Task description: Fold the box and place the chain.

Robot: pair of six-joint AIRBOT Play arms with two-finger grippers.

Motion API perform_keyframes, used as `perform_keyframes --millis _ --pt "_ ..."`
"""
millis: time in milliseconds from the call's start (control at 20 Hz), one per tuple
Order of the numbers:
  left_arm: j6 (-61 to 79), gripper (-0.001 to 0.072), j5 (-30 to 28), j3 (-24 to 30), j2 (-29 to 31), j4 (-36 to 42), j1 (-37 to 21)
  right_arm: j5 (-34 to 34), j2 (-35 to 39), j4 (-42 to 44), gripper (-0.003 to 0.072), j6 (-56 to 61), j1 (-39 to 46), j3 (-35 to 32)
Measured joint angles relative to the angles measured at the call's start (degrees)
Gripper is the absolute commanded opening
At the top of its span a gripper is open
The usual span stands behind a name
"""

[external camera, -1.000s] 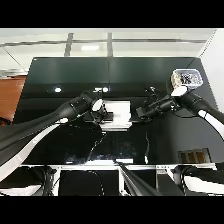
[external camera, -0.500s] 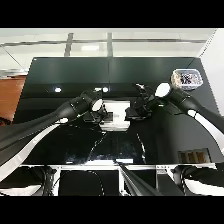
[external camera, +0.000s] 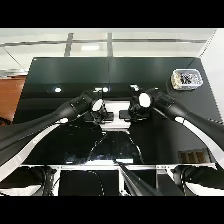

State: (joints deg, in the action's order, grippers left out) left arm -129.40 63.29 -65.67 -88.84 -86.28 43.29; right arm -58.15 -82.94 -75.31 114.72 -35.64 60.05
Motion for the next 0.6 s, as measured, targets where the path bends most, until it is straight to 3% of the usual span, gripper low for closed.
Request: perform_keyframes --millis 150,200,250,300,550,600 --pt "0.0 0.0027 0.09 0.0 0.0 0.0 0.0 -1.16 -1.49 -5.07 0.031 5.88 -2.75 1.05" --pt "0.0 0.0027 0.09 0.0 0.0 0.0 0.0 -1.9 -2.08 -6.1 0.0151 7.1 -3.32 1.27" --pt "0.0 0.0027 0.09 0.0 0.0 0.0 0.0 -2.54 -2.54 -6.8 0.0059 8.04 -3.72 1.4" --pt "-0.11 0.0027 0.09 0.0 0.0 0.17 0.0 -2.97 -2.89 -7.32 0.0014 9.14 -4.02 1.57" --pt "-0.15 0.0027 0.28 0.0 0.0 0.2 0.0 -4.07 -3.61 -8.31 0.0046 10.58 -4.66 2.23" --pt "-0.02 0.0027 0.2 0.0 0.0 0.13 0.0 -4.28 -3.65 -8.48 0.0184 10.6 -4.7 2.36"
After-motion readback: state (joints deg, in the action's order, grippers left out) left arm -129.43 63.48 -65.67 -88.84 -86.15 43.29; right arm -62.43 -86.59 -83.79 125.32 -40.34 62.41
